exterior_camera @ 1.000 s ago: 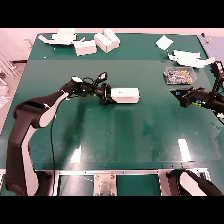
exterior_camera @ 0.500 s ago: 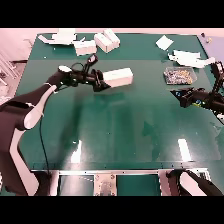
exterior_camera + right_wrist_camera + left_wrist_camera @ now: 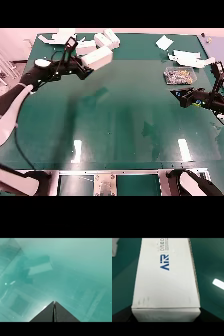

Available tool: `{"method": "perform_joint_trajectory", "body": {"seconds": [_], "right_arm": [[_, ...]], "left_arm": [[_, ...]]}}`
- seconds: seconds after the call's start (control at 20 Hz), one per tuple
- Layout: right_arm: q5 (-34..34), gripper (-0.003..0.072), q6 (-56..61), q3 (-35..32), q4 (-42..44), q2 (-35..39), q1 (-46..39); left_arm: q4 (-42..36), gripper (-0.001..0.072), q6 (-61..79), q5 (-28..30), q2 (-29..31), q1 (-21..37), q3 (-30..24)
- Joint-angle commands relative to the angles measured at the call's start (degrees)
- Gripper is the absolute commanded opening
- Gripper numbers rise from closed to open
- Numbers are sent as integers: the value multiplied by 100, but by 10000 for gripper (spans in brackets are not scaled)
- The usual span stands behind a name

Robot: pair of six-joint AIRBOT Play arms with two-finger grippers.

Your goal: Fold the box and place the chain.

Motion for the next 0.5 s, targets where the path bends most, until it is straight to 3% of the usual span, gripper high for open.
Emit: {"method": "perform_joint_trajectory", "body": {"seconds": [0.0,0.25,0.45], "right_arm": [[2,6,2,-7,-2,0,0],[2,6,2,-48,-4,-2,0],[2,6,2,-109,-4,-2,0]], "left_arm": [[-9,15,83,1746,911,48,-1110],[-579,15,81,2715,1606,48,-2216],[-1178,16,76,3346,1722,48,-2745]]}}
